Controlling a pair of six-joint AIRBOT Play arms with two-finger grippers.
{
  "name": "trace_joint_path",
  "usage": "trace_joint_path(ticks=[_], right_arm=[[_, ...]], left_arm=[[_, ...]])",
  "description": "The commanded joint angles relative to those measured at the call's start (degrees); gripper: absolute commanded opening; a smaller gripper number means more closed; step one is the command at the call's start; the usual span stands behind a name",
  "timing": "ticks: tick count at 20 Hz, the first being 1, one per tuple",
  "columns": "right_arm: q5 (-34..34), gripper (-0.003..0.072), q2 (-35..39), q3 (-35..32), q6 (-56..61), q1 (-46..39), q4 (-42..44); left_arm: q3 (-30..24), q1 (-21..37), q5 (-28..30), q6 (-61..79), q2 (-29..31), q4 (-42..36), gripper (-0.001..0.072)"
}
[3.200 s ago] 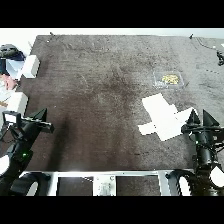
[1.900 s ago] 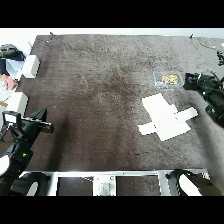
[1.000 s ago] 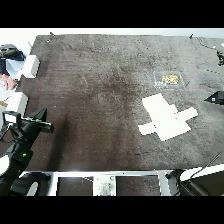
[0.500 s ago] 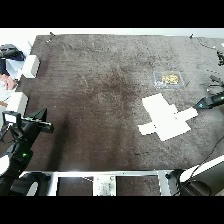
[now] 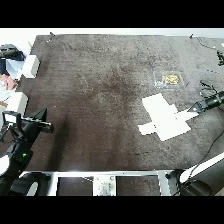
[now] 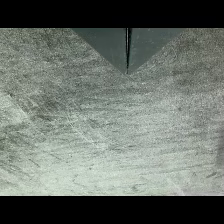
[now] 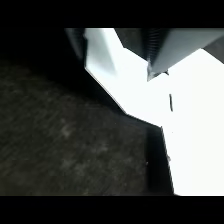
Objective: Fold the box and place the chain.
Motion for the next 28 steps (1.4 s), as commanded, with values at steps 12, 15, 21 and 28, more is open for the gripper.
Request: trace_joint_path(ticks=[12,15,21,28], right_arm=[[0.5,0.0013,9.4,-11.6,-1.9,0.2,9.6],[0.5,0.0012,12.5,-19.3,-1.9,0.5,16.2],[-6.6,0.0010,20.7,-35.6,-2.7,9.2,27.1],[-33.6,0.0010,30.9,-48.8,-2.3,27.6,43.4]], left_arm=[[0.0,0.0,0.0,0.0,0.0,0.0,0.0014],[0.0,0.0,0.0,0.0,0.0,0.0,0.0013],[0.0,0.0,0.0,0.0,0.0,0.0,0.0014],[0.0,0.0,0.0,0.0,0.0,0.0,0.0013]])
